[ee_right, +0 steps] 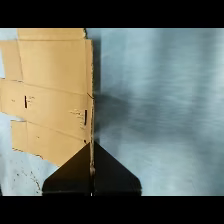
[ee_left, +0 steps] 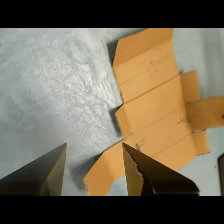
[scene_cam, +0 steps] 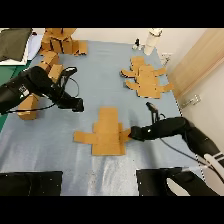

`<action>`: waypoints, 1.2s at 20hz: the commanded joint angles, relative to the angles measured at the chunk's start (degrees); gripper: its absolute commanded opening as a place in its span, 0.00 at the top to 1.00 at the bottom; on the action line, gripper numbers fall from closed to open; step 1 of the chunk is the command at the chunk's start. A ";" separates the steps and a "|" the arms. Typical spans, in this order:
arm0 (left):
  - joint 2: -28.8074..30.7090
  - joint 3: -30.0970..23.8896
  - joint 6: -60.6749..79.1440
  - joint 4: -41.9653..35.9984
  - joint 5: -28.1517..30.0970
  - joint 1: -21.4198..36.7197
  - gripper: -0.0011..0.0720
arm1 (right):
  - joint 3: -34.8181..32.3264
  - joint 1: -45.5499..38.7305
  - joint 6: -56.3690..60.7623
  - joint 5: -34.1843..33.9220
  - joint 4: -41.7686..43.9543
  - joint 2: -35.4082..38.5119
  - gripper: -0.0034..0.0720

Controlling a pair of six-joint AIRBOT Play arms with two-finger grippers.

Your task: Fold the box.

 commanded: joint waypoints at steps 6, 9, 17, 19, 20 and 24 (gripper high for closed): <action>-4.72 -11.52 16.59 -24.68 -6.38 13.57 0.26 | -4.68 22.45 -2.36 23.85 -2.19 3.02 0.95; -6.88 -13.64 18.93 -25.22 -5.18 13.73 0.26 | -4.68 25.70 -2.36 25.68 -3.50 3.04 0.95; -16.39 -14.19 26.62 -34.82 -4.28 13.62 0.26 | -4.68 26.75 -1.79 27.02 -4.35 2.99 0.95; -18.08 -14.19 30.93 -39.85 -6.64 13.64 0.27 | -4.68 26.75 -1.79 26.99 -4.35 2.99 0.95; -18.16 -14.19 33.09 -42.14 -7.39 13.64 0.28 | -4.68 26.75 -1.79 26.97 -4.35 2.99 0.95; -18.18 -14.16 35.71 -41.22 -7.98 13.68 0.59 | -4.68 26.73 -1.79 26.99 -4.39 2.99 0.95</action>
